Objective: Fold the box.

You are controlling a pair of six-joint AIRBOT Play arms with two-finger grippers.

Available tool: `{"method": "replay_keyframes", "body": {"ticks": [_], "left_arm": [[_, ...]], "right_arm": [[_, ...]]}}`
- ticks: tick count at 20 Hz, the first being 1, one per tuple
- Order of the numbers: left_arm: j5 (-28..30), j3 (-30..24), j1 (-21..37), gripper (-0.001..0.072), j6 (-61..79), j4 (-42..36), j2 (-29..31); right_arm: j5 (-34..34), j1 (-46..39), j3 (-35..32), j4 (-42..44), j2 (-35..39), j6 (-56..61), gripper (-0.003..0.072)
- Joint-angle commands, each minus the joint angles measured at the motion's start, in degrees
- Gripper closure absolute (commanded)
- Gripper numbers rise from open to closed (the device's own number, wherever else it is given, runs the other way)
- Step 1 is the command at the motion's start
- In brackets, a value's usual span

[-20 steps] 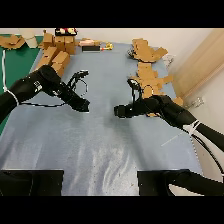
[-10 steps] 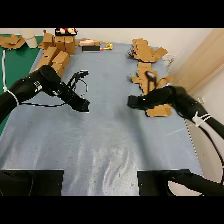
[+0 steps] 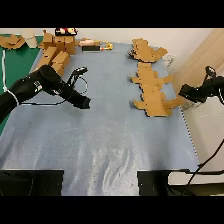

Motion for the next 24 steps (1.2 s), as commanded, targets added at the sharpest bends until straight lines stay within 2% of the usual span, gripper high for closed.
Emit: {"method": "replay_keyframes", "body": {"ticks": [1,3,6,8,11,14,16,20,23,24], "left_arm": [[2.34,0.00,-0.02,0.0697,-0.02,-0.22,0.04],[2.32,0.00,-0.02,0.0696,-0.02,-0.39,0.04],[2.38,-0.02,-0.02,0.0696,-0.04,-1.16,0.04],[2.36,0.00,-0.02,0.0696,-0.02,-2.69,0.00],[2.40,0.00,-0.02,0.0696,-0.02,-5.20,-0.02],[1.62,0.00,-0.02,0.0696,-0.02,-7.23,0.00],[1.70,0.00,-0.02,0.0696,0.00,-8.72,-0.02],[1.11,0.00,-0.02,0.0696,-0.04,-10.75,0.00],[1.09,0.00,-0.02,0.0696,-0.04,-10.97,-0.02],[0.98,0.00,-0.02,0.0696,-0.07,-10.97,-0.02]], "right_arm": [[-1.01,-5.31,8.46,2.32,-7.82,-8.50,0.0221],[-2.78,-5.03,11.54,2.14,-10.95,-9.81,0.0221],[-3.28,-5.05,12.92,0.85,-14.43,-9.86,0.0221],[-6.51,-4.81,12.92,1.11,-16.52,-10.73,0.0221],[-11.45,-4.31,12.90,4.13,-17.77,-13.94,0.0221],[-12.92,-4.33,12.85,5.62,-17.79,-14.34,0.0225],[-14.84,-4.31,12.85,6.16,-18.47,-15.41,0.0291],[-16.26,-3.10,12.74,9.33,-19.91,-17.75,0.0302],[-16.37,-0.68,12.76,9.46,-20.26,-18.86,0.0349],[-16.37,0.07,12.76,9.44,-20.26,-19.30,0.0402]]}}
